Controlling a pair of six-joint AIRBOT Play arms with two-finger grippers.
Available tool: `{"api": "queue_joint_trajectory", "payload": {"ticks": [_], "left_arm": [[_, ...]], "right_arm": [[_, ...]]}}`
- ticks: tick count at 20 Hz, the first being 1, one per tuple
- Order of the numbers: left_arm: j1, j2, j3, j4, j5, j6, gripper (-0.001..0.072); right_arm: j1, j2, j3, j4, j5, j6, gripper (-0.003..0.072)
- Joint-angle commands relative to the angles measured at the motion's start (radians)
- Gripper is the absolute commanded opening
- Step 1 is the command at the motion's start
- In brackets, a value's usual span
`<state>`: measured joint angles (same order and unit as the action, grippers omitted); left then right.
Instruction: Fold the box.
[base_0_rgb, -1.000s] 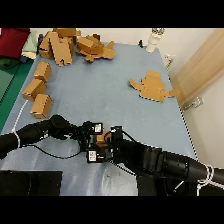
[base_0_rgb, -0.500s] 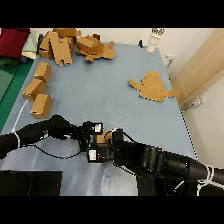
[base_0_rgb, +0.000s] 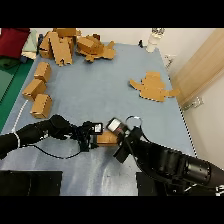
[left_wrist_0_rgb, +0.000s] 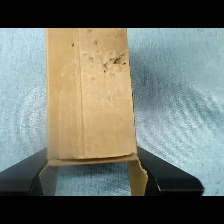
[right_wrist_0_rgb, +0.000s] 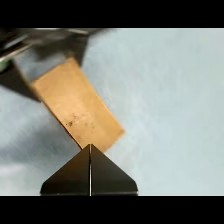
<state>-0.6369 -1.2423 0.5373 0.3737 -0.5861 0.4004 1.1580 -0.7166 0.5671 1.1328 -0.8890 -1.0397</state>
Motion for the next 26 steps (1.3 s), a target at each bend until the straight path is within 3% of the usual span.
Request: {"api": "queue_joint_trajectory", "payload": {"ticks": [1,3,4,7,9,19,26], "left_arm": [[0.001,0.001,0.0,0.0,0.0,0.0,0.0402],[0.001,0.001,0.0,0.0,0.0,0.0,0.0402],[0.001,0.001,0.0,0.0,0.0,0.0,0.0402],[0.001,0.001,0.0,0.0,0.0,0.0,0.0403],[0.001,0.001,0.0,0.0,0.0,0.0,0.0402],[0.001,0.001,0.0,0.0,0.0,0.0,0.0402],[0.001,0.001,0.0,0.0,0.0,0.0,0.0403]], "right_arm": [[-0.004,0.112,-0.143,-0.036,0.229,0.921,0.0],[-0.006,0.148,-0.277,-0.241,0.546,1.352,0.0],[-0.012,0.15,-0.319,-0.432,0.601,1.611,-0.0001],[-0.012,0.15,-0.39,-0.906,0.582,2.108,-0.0001],[-0.012,0.145,-0.402,-1.06,0.579,2.242,-0.0001],[-0.011,-0.031,-0.405,-1.043,0.62,2.255,-0.0001],[-0.008,0.008,-0.384,-1.051,0.621,2.254,0.0001]]}}
